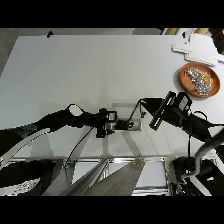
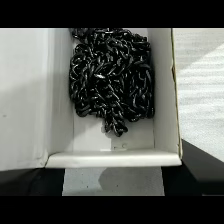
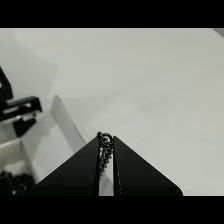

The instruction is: Fold the box and place the chain.

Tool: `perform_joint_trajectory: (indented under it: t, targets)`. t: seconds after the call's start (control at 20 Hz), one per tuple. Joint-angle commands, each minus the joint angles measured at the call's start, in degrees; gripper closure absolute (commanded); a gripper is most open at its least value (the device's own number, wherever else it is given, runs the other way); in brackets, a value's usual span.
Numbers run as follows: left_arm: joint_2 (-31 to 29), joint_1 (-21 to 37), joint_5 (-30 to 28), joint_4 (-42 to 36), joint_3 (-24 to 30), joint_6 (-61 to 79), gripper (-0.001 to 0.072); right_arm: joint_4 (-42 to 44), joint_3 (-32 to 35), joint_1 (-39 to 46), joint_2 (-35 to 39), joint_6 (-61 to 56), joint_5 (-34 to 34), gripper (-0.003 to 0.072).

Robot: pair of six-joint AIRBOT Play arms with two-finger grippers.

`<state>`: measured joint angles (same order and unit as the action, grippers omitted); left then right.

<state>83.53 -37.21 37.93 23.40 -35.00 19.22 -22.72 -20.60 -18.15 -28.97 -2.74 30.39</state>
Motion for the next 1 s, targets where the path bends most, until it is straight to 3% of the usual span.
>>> perform_joint_trajectory:
  t: [0.0, 0.1, 0.25, 0.3, 0.45, 0.8, 0.85, 0.95]
  targets:
    - [0.0, 0.0, 0.0, 0.0, 0.0, 0.0, 0.0491, -7.1, -0.1, 2.7, 2.3, -5.6, -0.1, 0.0669]
    - [0.0, 0.0, 0.0, 0.0, 0.0, 0.0, 0.0491, -7.9, -0.1, 5.5, 3.2, -4.6, 7.3, 0.067]
    - [0.0, 0.0, 0.0, 0.0, 0.0, 0.0, 0.0491, -11.6, 0.0, 6.1, 2.7, 3.3, 26.8, 0.0669]
    - [0.0, 0.0, 0.0, 0.0, 0.0, 0.0, 0.0491, -12.1, 0.0, 5.4, 2.0, 3.7, 28.8, 0.0669]
    - [0.0, 0.0, 0.0, 0.0, 0.0, 0.0, 0.0491, -12.0, 0.0, 3.5, -2.5, 3.7, 25.5, 0.0669]
    - [0.0, 0.0, 0.0, 0.0, 0.0, 0.0, 0.0491, -9.8, 0.0, -6.8, -17.4, 3.7, 9.7, 0.0666]
    - [0.0, 0.0, 0.0, 0.0, 0.0, 0.0, 0.0491, -9.8, 0.0, -7.2, -18.5, 3.7, 8.5, 0.0623]
    - [0.0, 0.0, 0.0, 0.0, 0.0, 0.0, 0.0491, -9.8, -0.2, -6.9, -18.3, 3.7, 7.6, 0.0425]
